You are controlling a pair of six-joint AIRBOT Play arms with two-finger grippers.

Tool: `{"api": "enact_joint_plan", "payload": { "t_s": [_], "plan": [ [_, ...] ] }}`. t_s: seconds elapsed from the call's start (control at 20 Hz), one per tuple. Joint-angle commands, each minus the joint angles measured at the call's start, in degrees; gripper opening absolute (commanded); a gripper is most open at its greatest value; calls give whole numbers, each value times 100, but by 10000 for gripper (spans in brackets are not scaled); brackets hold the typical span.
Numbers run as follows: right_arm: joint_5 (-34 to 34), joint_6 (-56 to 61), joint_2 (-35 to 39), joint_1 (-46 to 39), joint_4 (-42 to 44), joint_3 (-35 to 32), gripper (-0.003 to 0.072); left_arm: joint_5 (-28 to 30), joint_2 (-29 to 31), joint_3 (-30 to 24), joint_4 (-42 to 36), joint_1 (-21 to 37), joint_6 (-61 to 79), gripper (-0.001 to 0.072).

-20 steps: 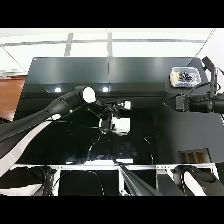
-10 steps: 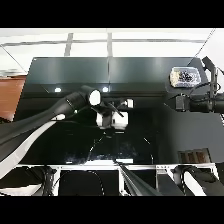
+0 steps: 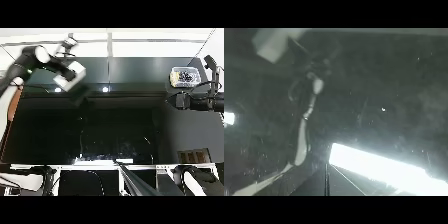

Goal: Fold the box and place the chain.

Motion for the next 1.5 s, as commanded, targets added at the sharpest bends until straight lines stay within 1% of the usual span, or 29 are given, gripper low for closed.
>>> {"api": "enact_joint_plan", "payload": {
  "t_s": [0.0,0.15,0.25,0.3,0.4,0.5,0.55,0.6,0.65,0.7,0.8,0.85,0.9,0.95,1.0,1.05,1.1,1.15,1.2,1.25,1.3,1.45],
  "plan": [
    [-232,116,2,7,37,7,12,-33,-741,1025,79,1198,-505,341],
    [-240,138,2,7,35,7,13,-455,-1751,2271,76,1851,-997,341],
    [-260,138,4,7,33,7,12,-772,-2299,2940,-66,2114,-1029,341],
    [-262,138,2,7,33,7,13,-846,-2518,3119,-205,2192,-1034,341],
    [-291,138,2,7,31,7,12,-748,-2721,3088,-319,2243,-1034,341],
    [-297,140,2,7,31,7,13,-717,-2822,3060,-310,2234,-1032,343],
    [-299,140,2,7,31,7,12,-730,-2826,3051,-315,2234,-1032,354],
    [-302,140,2,7,28,7,12,-813,-2791,3084,-284,2227,-1036,497],
    [-299,138,2,7,28,7,12,-911,-2710,3152,-173,2212,-1088,707],
    [-304,138,2,7,33,7,12,-1010,-2553,3248,-2,2186,-1224,709],
    [-433,138,2,13,28,7,12,-1088,-2048,3351,70,2149,-1296,706],
    [-756,144,2,79,44,-31,13,-1097,-1718,3346,52,2122,-1502,679],
    [-1228,177,0,225,98,-109,12,-1161,-1421,3331,52,2098,-1886,637],
    [-1801,168,-15,459,133,-229,12,-1399,-1113,3316,26,2063,-2393,463],
    [-2304,164,-76,717,2,-337,12,-1722,-844,3248,-133,2015,-2706,182],
    [-2586,164,-190,946,-321,-380,13,-2057,-586,3091,-459,1976,-2750,26],
    [-2719,166,-356,1141,-800,-380,13,-2376,-306,2817,-890,1912,-2706,25],
    [-2747,166,-509,1257,-1274,-380,12,-2680,-33,2514,-1156,1812,-2592,24],
    [-2741,166,-647,1296,-1751,-380,13,-2900,238,2229,-1187,1676,-2590,23],
    [-2717,170,-732,1290,-2118,-380,12,-2916,579,1838,-1156,1482,-2581,23],
    [-2691,168,-758,1272,-2400,-380,13,-2758,960,1397,-1121,1290,-2570,23],
    [-2702,166,-756,1266,-2494,-378,14,-1596,2465,-533,-1121,627,-2575,24]
  ]
}}
